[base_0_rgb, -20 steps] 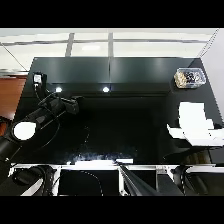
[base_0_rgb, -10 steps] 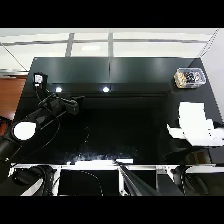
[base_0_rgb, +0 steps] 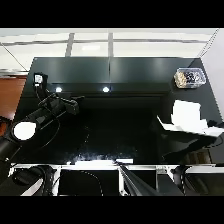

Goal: Fold the box and place the chain.

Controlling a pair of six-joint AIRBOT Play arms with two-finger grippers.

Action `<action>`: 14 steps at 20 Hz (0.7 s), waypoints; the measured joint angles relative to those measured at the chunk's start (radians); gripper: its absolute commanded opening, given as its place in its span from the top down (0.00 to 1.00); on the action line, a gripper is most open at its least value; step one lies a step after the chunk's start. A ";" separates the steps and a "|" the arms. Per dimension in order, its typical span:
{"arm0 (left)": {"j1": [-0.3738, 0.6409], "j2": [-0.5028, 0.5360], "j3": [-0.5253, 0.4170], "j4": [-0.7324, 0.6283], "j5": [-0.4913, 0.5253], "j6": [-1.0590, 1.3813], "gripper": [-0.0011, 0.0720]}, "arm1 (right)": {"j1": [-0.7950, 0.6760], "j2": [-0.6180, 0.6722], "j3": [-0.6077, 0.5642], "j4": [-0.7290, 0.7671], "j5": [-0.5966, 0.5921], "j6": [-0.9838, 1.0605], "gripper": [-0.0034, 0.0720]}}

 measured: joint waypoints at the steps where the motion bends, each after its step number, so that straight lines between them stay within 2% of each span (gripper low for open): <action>1: 0.000 0.000 0.000 0.000 0.000 0.001 0.03 | 0.011 0.006 -0.008 0.027 0.002 0.000 0.93; 7: 0.000 0.000 0.000 0.001 0.009 0.005 0.03 | 0.187 0.073 -0.087 0.247 -0.045 -0.030 0.93; 14: 0.000 -0.002 0.000 0.001 0.010 0.007 0.03 | 0.609 0.253 -0.189 0.441 -0.323 -0.067 0.93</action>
